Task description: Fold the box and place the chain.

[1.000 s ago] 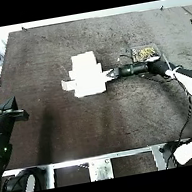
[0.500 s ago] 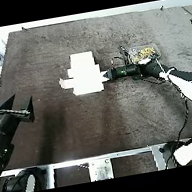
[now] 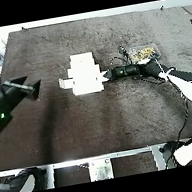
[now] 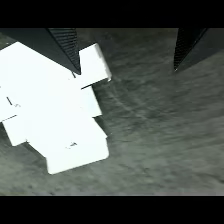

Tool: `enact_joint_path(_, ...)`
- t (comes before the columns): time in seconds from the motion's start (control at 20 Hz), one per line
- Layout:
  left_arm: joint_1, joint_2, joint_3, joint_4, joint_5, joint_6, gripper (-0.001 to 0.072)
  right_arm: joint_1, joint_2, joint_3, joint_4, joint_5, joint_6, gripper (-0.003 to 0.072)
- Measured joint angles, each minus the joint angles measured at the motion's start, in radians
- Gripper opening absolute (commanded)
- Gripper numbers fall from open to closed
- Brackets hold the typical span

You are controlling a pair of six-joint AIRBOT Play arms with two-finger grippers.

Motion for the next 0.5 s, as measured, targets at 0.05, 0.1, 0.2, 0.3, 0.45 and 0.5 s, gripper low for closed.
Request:
enact_joint_path(0.05, 0.001, -0.087, 0.069, 0.004, -0.034, -0.003, 0.0615, 0.000, 0.000, 0.000, 0.000, 0.000, -0.001, 0.0012)
enact_joint_path(0.1, 0.001, -0.169, 0.138, 0.015, -0.069, -0.019, 0.0615, 0.000, 0.000, 0.000, 0.000, 0.000, -0.002, 0.0012)
enact_joint_path(0.2, -0.002, -0.337, 0.299, 0.059, -0.150, -0.088, 0.0615, 0.000, 0.000, 0.000, -0.001, -0.001, -0.003, 0.0013)
enact_joint_path(0.3, -0.014, -0.504, 0.479, 0.143, -0.250, -0.195, 0.0615, 0.000, 0.000, 0.000, -0.001, -0.001, -0.005, 0.0013)
enact_joint_path(0.45, -0.048, -0.730, 0.755, 0.312, -0.399, -0.381, 0.0616, 0.000, 0.000, 0.000, -0.001, -0.001, -0.017, 0.0013)
enact_joint_path(0.5, -0.064, -0.801, 0.847, 0.375, -0.443, -0.448, 0.0615, 0.000, 0.000, 0.000, -0.001, -0.001, -0.020, 0.0012)
